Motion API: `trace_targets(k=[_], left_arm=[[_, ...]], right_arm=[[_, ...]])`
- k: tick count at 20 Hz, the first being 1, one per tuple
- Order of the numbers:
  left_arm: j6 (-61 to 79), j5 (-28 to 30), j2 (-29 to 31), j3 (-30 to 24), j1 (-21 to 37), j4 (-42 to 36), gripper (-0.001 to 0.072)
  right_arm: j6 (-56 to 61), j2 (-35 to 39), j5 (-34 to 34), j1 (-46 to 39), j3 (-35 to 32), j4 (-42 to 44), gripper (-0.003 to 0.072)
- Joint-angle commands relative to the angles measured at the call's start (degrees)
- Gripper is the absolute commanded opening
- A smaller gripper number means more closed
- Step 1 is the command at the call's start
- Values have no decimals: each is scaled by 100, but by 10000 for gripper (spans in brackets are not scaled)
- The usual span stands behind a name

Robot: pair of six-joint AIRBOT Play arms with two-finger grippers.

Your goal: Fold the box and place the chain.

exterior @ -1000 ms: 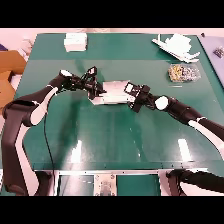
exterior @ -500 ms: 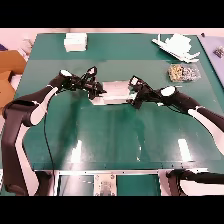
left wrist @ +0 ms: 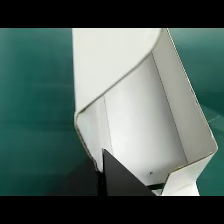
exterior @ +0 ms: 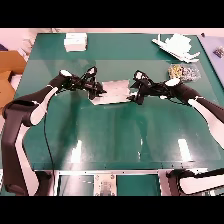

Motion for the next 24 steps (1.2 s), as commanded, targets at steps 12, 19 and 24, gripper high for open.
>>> trace_targets(k=[12,19,24], left_arm=[[7,-98,0,0,4,2,25],[7,-101,0,0,4,2,25],[7,-96,0,0,4,2,25]], right_arm=[[-479,-1043,1703,-306,1384,-232,720],[-538,-1290,2269,-291,1663,-282,720],[-527,-1440,2455,-293,1652,-286,720]])
